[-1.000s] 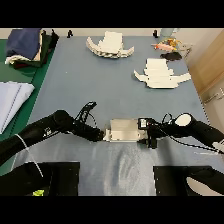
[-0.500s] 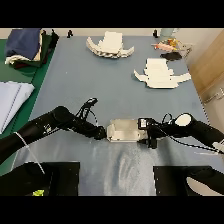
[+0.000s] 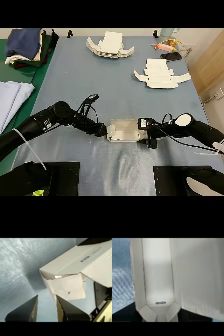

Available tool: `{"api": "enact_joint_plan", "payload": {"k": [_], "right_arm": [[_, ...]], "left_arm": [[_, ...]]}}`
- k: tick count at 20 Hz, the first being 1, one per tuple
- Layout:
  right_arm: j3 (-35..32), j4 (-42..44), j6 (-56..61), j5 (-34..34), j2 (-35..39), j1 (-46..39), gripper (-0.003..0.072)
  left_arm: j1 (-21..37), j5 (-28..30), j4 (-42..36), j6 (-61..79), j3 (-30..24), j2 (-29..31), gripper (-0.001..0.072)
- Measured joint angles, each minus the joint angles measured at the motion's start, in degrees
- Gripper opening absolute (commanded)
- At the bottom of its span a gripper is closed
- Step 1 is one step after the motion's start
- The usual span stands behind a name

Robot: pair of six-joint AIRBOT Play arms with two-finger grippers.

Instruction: Fold the box.

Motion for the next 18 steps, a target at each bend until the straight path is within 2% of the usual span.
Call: {"api": "enact_joint_plan", "payload": {"k": [6,18], "right_arm": [[0.0,0.0,0.0,0.0,0.0,0.0,0.0521],[0.0,0.0,0.0,0.0,0.0,0.0,0.0521]], "left_arm": [[0.0,0.0,-7.3,6.7,0.3,-2.3,0.0378],[-0.6,5.7,-9.9,7.2,0.3,-3.7,0.038]]}}
